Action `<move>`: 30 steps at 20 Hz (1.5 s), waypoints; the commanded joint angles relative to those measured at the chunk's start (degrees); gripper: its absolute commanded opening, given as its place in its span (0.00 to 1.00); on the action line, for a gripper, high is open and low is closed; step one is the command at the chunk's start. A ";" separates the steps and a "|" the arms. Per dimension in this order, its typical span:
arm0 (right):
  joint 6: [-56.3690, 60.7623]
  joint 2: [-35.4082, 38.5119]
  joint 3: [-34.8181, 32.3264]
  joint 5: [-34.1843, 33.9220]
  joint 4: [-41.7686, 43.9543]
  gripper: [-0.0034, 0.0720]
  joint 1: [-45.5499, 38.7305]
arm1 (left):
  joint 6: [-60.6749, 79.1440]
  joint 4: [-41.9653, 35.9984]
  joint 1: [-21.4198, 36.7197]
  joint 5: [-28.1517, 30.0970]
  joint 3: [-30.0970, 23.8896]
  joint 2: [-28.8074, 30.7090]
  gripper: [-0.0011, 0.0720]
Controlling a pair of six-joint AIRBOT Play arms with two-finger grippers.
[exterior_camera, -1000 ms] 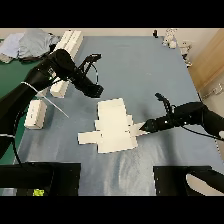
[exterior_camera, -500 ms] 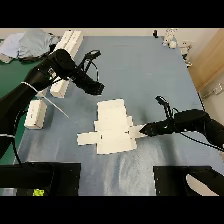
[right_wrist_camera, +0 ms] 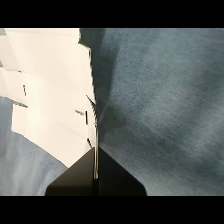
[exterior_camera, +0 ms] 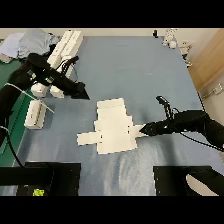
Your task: Fold the box.
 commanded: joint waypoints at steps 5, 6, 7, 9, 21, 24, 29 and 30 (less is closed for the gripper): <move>1.09 0.04 -0.02 0.09 -0.17 0.05 0.02 | 11.91 -9.35 1.57 0.83 -11.61 -5.07 0.71; 1.11 0.04 -0.02 0.09 -0.17 0.05 0.02 | 13.55 -11.91 0.11 1.62 -11.45 -7.13 0.71; 1.14 0.04 -0.02 0.07 -0.17 0.05 0.02 | 14.51 -14.36 -1.16 2.23 -11.19 -9.07 0.71; 1.14 0.04 -0.02 0.09 -0.17 0.05 0.02 | 15.50 -16.59 -3.63 2.82 -10.34 -13.05 0.71; 1.11 0.04 -0.02 0.09 -0.50 0.05 0.02 | 22.86 -18.40 -7.17 -0.59 -5.03 -17.92 0.48; 1.11 0.04 -0.02 0.07 -0.90 0.05 0.02 | 23.02 -17.09 -7.28 -2.80 -4.50 -17.92 0.48; 1.11 0.04 -0.02 0.09 -1.29 0.05 0.02 | 23.74 -14.84 -8.68 -3.43 -4.35 -17.92 0.48; 1.11 0.04 -0.02 0.09 -1.29 0.05 0.02 | 24.06 -14.71 -8.94 -3.50 -4.33 -17.92 0.29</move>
